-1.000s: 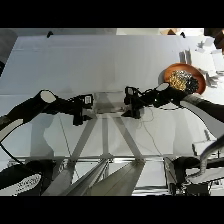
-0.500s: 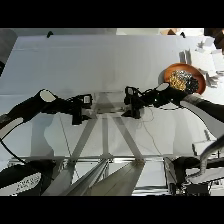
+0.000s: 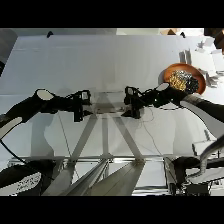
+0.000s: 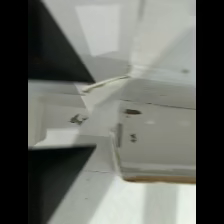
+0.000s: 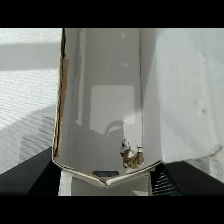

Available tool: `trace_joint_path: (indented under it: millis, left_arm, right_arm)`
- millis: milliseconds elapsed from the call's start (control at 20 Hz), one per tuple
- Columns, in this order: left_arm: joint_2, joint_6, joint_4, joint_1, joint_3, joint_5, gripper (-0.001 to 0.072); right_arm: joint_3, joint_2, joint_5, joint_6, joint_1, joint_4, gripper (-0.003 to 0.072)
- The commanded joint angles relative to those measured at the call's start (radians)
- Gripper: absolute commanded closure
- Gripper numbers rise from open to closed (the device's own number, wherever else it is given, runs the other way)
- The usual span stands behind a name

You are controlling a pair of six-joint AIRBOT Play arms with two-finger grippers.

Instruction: Fold the box and place the chain.

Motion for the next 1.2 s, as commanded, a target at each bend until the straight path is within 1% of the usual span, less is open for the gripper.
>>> trace_joint_path:
  millis: [0, 100, 150, 250, 300, 400, 450, 500, 600, 750, 800, 850, 1050, 1100, 1150]
  left_arm:
    - [-0.001, 0.065, -0.024, -0.017, -0.001, -0.019, 0.0377]
    - [-0.001, 0.064, 0.015, -0.019, -0.001, -0.036, 0.0379]
    - [-0.001, 0.064, 0.023, -0.019, -0.001, -0.037, 0.0397]
    - [-0.001, 0.065, 0.021, -0.02, -0.001, -0.036, 0.04]
    - [-0.001, 0.066, 0.022, -0.021, -0.001, -0.035, 0.0453]
    - [-0.002, 0.092, 0.018, -0.023, -0.001, -0.025, 0.0466]
    - [-0.004, 0.094, 0.014, -0.023, -0.001, -0.004, 0.0549]
    - [-0.005, 0.1, 0.014, -0.023, -0.001, 0.02, 0.0572]
    - [-0.005, 0.1, 0.014, -0.023, -0.001, 0.058, 0.0575]
    - [-0.005, 0.1, -0.016, -0.024, -0.001, 0.065, 0.0578]
    - [-0.005, 0.103, -0.038, -0.024, -0.001, 0.066, 0.0621]
    - [-0.006, 0.116, -0.054, -0.028, -0.001, 0.065, 0.069]
    - [-0.006, 0.155, -0.053, -0.069, -0.001, 0.05, 0.0683]
    - [-0.008, 0.154, -0.054, -0.073, -0.001, 0.049, 0.0658]
    - [-0.012, 0.154, -0.053, -0.074, -0.001, 0.047, 0.0613]
  right_arm:
    - [0.0, 0.0, 0.0, 0.0, 0.0, 0.0, 0.0181]
    - [0.0, 0.0, 0.0, 0.0, 0.0, 0.0, 0.0181]
    - [0.0, 0.0, 0.0, 0.0, 0.0, 0.0, 0.0181]
    - [0.0, 0.0, 0.0, 0.0, 0.0, 0.0, 0.0181]
    - [0.0, 0.0, 0.0, 0.0, 0.0, 0.0, 0.0181]
    - [0.0, 0.0, 0.0, 0.0, 0.0, 0.0, 0.0181]
    - [0.0, 0.0, 0.0, 0.0, 0.0, 0.0, 0.0181]
    - [0.0, 0.0, 0.0, 0.0, 0.0, 0.0, 0.0181]
    - [0.0, 0.0, 0.0, 0.0, 0.0, 0.0, 0.0181]
    - [0.0, 0.0, 0.0, 0.0, 0.0, 0.0, 0.0181]
    - [0.0, 0.0, 0.0, 0.0, 0.0, 0.0, 0.0181]
    - [0.0, 0.0, 0.0, 0.0, 0.0, 0.0, 0.0181]
    - [0.0, 0.0, 0.0, 0.0, 0.0, 0.0, 0.0181]
    - [0.0, 0.0, 0.0, 0.0, 0.0, 0.0, 0.0181]
    - [0.0, 0.0, 0.001, 0.0, 0.0, 0.0, 0.0181]
